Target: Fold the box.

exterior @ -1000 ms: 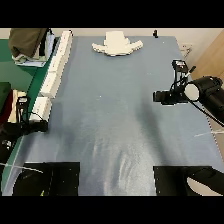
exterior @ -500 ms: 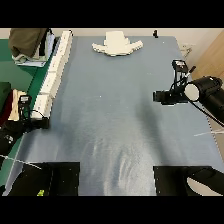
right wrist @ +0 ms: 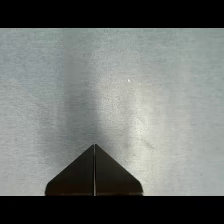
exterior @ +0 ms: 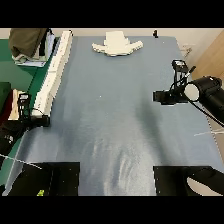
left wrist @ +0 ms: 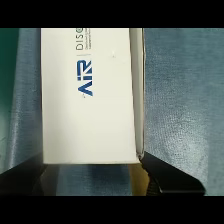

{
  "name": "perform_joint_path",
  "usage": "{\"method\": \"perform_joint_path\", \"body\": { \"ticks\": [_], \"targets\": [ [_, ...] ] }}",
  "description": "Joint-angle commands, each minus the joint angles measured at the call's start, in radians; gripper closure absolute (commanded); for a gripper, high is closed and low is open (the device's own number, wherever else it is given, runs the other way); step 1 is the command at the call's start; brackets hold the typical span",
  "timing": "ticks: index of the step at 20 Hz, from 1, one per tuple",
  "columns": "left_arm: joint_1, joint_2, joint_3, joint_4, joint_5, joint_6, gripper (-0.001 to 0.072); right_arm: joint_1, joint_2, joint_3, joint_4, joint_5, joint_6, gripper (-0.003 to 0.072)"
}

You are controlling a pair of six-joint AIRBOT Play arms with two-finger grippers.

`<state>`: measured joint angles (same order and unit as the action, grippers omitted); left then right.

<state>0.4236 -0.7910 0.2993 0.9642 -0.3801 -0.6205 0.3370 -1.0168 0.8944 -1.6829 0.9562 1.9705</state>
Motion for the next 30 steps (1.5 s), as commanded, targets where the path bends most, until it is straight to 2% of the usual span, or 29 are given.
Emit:
{"method": "perform_joint_path", "body": {
  "ticks": [1, 7, 11, 15, 16, 17, 23, 26, 30],
  "targets": [
    [0.000, -0.001, 0.001, -0.007, 0.006, 0.007, 0.0187, -0.001, 0.000, 0.001, 0.004, 0.003, 0.000, 0.0683],
    [0.000, -0.001, 0.000, -0.007, 0.002, -0.008, 0.0188, -0.001, 0.000, 0.001, 0.004, 0.003, 0.000, 0.0684],
    [0.002, -0.001, -0.010, -0.005, -0.092, -0.008, 0.0187, -0.001, 0.000, 0.001, 0.004, 0.003, 0.000, 0.0684],
    [0.002, -0.001, -0.010, 0.003, -0.100, -0.008, 0.0184, -0.001, 0.000, 0.001, 0.004, 0.004, 0.000, 0.0683],
    [0.002, -0.001, -0.010, 0.003, -0.100, -0.008, 0.0143, -0.001, 0.000, 0.001, 0.005, 0.004, 0.000, 0.0683],
    [0.002, -0.001, -0.010, 0.005, -0.098, -0.008, 0.0031, -0.001, 0.000, 0.001, 0.007, 0.004, 0.000, 0.0684],
    [0.002, 0.008, -0.002, 0.013, -0.121, -0.009, 0.0010, 0.000, 0.000, 0.001, 0.027, 0.007, 0.000, 0.0684],
    [0.032, 0.063, 0.035, 0.176, -0.304, -0.139, 0.0010, -0.001, 0.000, 0.001, 0.030, 0.039, 0.000, 0.0683],
    [0.091, 0.171, 0.155, 0.423, -0.701, -0.305, 0.0010, -0.001, 0.000, 0.001, 0.042, 0.050, 0.000, 0.0684]
  ]
}}
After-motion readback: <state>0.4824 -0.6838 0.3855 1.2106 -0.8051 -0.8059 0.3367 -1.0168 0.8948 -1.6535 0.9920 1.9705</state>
